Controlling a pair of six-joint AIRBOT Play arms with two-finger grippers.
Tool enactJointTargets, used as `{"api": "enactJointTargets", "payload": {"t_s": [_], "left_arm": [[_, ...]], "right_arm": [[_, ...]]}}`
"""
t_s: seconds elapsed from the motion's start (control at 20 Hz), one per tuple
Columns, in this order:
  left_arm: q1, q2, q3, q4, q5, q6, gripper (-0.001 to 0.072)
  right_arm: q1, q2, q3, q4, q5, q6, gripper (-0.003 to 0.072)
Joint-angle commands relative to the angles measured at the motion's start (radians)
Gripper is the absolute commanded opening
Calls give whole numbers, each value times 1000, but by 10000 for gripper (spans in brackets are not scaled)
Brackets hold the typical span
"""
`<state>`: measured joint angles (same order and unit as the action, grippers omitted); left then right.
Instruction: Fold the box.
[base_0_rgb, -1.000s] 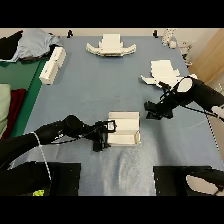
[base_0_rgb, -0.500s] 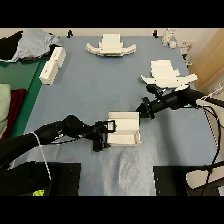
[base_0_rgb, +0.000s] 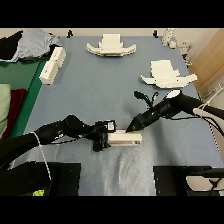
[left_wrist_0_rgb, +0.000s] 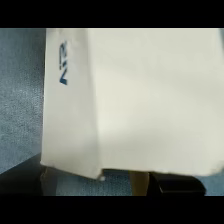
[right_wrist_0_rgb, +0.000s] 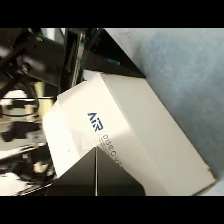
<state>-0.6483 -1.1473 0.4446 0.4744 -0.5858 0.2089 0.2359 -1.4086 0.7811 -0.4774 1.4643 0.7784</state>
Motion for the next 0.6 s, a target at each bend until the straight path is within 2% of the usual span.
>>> {"api": "enactJointTargets", "payload": {"t_s": [0.0,0.2,0.55], "left_arm": [[0,-1,0,0,0,0,604],[0,-1,0,0,0,0,604],[0,-1,0,0,0,0,604]], "right_arm": [[77,148,-88,-71,-219,-81,2],[166,317,-149,-148,-403,-117,2],[386,583,-289,-373,-723,-128,2]]}}
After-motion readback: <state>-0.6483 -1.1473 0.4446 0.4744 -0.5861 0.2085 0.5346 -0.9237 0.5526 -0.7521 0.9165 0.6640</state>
